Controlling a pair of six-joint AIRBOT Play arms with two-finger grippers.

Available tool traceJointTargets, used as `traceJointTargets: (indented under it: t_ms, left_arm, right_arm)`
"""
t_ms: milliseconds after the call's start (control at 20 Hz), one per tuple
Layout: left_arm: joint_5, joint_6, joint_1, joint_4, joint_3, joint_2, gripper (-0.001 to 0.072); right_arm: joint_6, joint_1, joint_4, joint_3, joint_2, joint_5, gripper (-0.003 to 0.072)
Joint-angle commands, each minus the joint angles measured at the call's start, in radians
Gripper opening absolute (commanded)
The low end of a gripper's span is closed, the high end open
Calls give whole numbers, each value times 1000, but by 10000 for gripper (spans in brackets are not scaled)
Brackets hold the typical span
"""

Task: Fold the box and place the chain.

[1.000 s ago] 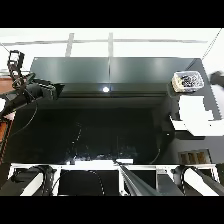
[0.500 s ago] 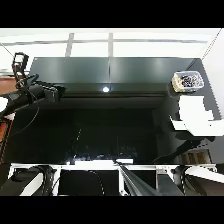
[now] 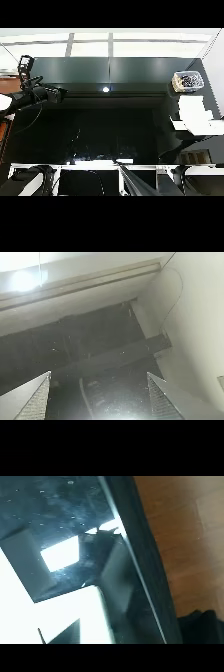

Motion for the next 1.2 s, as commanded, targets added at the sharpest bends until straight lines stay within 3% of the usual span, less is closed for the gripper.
traceJointTargets:
  t_ms: [0, 200, 300, 650, 800, 900, 1150]
  left_arm:
    - [-3, 0, 0, 0, 0, -2, 710]
    - [-2, 0, 0, 0, 0, -2, 710]
    - [-3, 0, 0, -1, 0, -2, 711]
    - [-3, 0, 0, -8, 0, -2, 710]
    - [-3, 0, 0, -7, 0, -2, 710]
    - [-14, 0, 0, -8, 0, -2, 710]
    - [-52, 0, 0, -9, 0, -5, 710]
  right_arm:
    - [-58, 13, 36, 5, -11, 3, 86]
    - [-117, 11, 154, 4, -10, 125, 18]
    - [-132, 15, 240, -5, 2, 179, 18]
    - [-212, 140, 540, -172, 162, 185, 18]
    - [-227, 254, 574, -256, 222, 211, 18]
    - [-234, 334, 632, -313, 267, 178, 18]
    - [-346, 563, 937, -531, 436, -10, 18]
